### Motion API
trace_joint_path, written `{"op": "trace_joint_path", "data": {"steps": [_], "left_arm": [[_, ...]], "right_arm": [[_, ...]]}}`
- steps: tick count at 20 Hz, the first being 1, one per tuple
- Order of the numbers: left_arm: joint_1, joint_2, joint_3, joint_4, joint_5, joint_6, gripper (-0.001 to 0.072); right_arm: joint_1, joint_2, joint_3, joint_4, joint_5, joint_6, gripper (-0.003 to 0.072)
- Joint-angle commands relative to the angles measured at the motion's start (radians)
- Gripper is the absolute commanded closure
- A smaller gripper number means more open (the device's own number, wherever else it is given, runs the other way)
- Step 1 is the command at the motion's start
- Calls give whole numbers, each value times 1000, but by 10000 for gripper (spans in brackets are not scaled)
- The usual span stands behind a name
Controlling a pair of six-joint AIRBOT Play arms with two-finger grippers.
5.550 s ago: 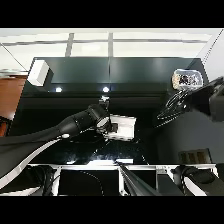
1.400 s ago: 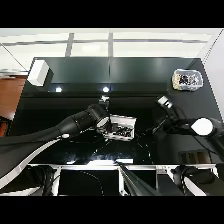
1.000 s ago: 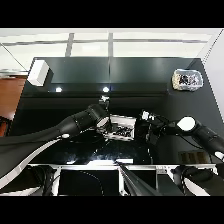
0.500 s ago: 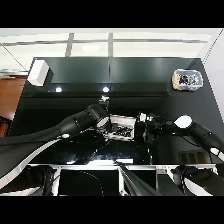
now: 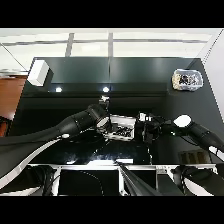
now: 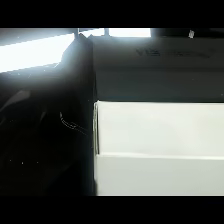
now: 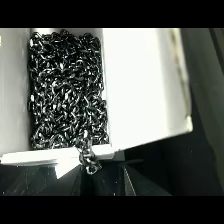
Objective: Fold the box and place the chain.
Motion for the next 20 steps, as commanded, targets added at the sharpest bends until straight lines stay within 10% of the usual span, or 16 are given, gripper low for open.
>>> {"op": "trace_joint_path", "data": {"steps": [1, 4, 6, 20], "left_arm": [[0, 0, 0, 0, 0, 0, 683], [0, 0, 0, 0, 0, 0, 683], [0, 0, 0, 0, 0, 0, 683], [0, 0, 0, 0, -2, 0, 683]], "right_arm": [[0, -3, 1, 19, 3, -10, 377], [28, -3, 1, 19, 14, -10, 378], [44, -3, 1, 17, 13, -10, 554], [-79, 172, 16, -166, 63, 327, 635]]}}
